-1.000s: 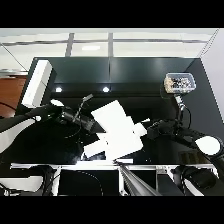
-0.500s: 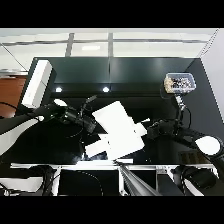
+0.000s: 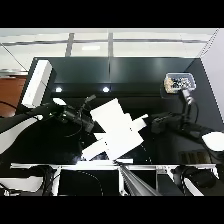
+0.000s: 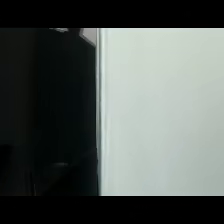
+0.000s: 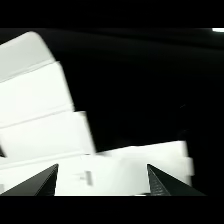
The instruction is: Fold the box and place the chain.
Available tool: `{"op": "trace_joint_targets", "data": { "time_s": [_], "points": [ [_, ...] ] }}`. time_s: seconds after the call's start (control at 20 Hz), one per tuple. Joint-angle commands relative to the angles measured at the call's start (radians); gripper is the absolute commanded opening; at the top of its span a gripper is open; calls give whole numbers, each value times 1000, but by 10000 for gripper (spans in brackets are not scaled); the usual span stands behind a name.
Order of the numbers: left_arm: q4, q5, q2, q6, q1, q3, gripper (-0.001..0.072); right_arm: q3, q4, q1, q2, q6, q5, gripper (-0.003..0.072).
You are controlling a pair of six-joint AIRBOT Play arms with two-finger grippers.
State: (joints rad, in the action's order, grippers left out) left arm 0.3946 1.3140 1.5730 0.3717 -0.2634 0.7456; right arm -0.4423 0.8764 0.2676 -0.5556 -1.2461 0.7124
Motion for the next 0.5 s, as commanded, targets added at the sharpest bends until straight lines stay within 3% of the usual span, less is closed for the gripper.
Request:
{"op": "trace_joint_targets", "data": {
  "time_s": [0.0, 0.2, 0.35, 0.45],
  "points": [
    [102, 24, -39, -2, 31, 40, 25, -167, 262, -120, 0, -9, 161, 639],
    [195, -11, -226, -12, -37, 65, 25, -316, 510, -169, 0, 1, 204, 638],
    [363, -268, -338, -123, -136, 57, 27, -351, 536, -166, -2, 1, 137, 637],
    [416, -405, -339, -252, -194, 53, 27, -348, 528, -166, -23, 7, 164, 637]
  ]
}}
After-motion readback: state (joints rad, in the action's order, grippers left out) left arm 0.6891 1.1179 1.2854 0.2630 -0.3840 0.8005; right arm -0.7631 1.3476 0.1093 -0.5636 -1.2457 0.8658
